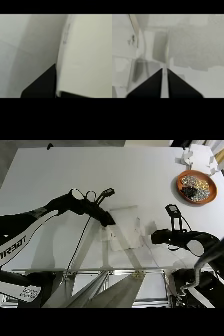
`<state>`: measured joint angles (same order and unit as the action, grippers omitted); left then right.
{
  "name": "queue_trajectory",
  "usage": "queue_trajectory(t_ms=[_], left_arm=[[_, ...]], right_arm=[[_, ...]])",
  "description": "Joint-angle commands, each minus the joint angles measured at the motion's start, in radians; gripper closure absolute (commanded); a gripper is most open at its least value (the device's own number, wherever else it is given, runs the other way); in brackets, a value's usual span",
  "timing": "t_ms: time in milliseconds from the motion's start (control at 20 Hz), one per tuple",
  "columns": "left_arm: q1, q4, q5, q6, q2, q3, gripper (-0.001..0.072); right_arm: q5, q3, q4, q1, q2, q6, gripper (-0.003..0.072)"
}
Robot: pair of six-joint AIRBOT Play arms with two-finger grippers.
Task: Fold the box and place the chain.
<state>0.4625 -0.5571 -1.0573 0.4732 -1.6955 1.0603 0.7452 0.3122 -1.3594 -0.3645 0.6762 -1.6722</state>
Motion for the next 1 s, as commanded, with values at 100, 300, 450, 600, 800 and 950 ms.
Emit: queue_trajectory(t_ms=[100, 300, 450, 600, 800, 950], left_arm=[[0.001, -0.006, 0.006, -0.293, 0.083, 0.001, 0.0709], [0.042, -0.031, 0.031, -0.387, 0.107, 0.000, 0.0712], [0.111, -0.034, 0.151, -0.447, 0.108, -0.025, 0.0712], [0.140, 0.024, 0.232, -0.548, 0.108, -0.068, 0.0710], [0.140, 0.059, 0.242, -0.589, 0.101, -0.072, 0.0709], [0.140, 0.058, 0.245, -0.589, 0.073, -0.074, 0.0709]], right_arm=[[0.011, 0.046, 0.003, -0.001, -0.046, 0.003, 0.0349], [0.056, 0.097, -0.044, -0.001, -0.123, 0.005, 0.0349], [0.084, 0.097, -0.078, -0.001, -0.167, 0.006, 0.0349], [0.131, 0.097, -0.093, -0.001, -0.173, 0.006, 0.0349], [0.130, 0.097, -0.096, -0.001, -0.173, 0.006, 0.0349], [0.130, 0.097, -0.097, -0.001, -0.173, 0.006, 0.0349]])
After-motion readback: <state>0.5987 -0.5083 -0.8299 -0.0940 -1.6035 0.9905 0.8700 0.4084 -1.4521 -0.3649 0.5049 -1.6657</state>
